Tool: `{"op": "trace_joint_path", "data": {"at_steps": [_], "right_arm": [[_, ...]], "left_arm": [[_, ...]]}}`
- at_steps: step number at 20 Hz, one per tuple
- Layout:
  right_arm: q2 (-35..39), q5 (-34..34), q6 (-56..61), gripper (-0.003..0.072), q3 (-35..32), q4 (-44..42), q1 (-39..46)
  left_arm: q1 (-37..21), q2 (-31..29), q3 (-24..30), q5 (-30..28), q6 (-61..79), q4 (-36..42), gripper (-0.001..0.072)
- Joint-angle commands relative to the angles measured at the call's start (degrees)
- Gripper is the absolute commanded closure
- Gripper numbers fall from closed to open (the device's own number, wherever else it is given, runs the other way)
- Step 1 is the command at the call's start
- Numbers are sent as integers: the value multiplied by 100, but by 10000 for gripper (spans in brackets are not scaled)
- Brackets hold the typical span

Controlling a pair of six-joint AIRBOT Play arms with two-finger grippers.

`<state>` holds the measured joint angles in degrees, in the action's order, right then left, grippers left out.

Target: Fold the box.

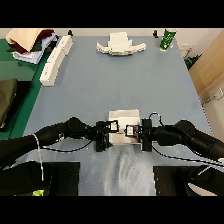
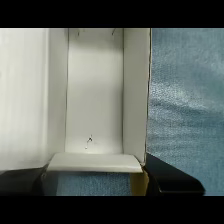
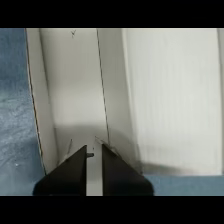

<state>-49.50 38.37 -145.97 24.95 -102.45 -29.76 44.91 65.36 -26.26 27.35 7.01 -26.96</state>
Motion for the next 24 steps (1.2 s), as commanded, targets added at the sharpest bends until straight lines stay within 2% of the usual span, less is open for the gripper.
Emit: {"op": "trace_joint_path", "data": {"at_steps": [1, 6, 8, 9, 12, 14, 16, 20, 24], "right_arm": [[240, 595, 1475, 669, 87, 811, 7], [765, 1545, 4747, 682, 446, 2649, 378], [828, 1856, 6133, 684, 549, 3198, 966], [802, 1941, 6583, 684, 555, 3176, 1414], [485, 2133, 6660, 684, 553, 1985, 3176], [138, 2153, 6122, 684, 553, 664, 4253], [-260, 2236, 5440, 684, 551, -595, 4933], [-955, 2955, 4175, 684, 551, -1941, 5237], [-1054, 3375, 3571, 684, 542, -2367, 5222]], "left_arm": [[0, 0, -4, -22, -15, -4, 244], [0, 0, -4, -22, -15, -4, 244], [0, 0, -4, -22, -15, -4, 244], [0, 0, -4, -20, -15, -4, 244], [0, 0, -4, -20, -15, -4, 244], [0, 0, -4, -22, -15, -4, 244], [0, 0, -4, -20, -15, -4, 244], [0, 0, -4, -22, -15, -4, 244], [0, 0, -4, -22, -15, -4, 244]]}}
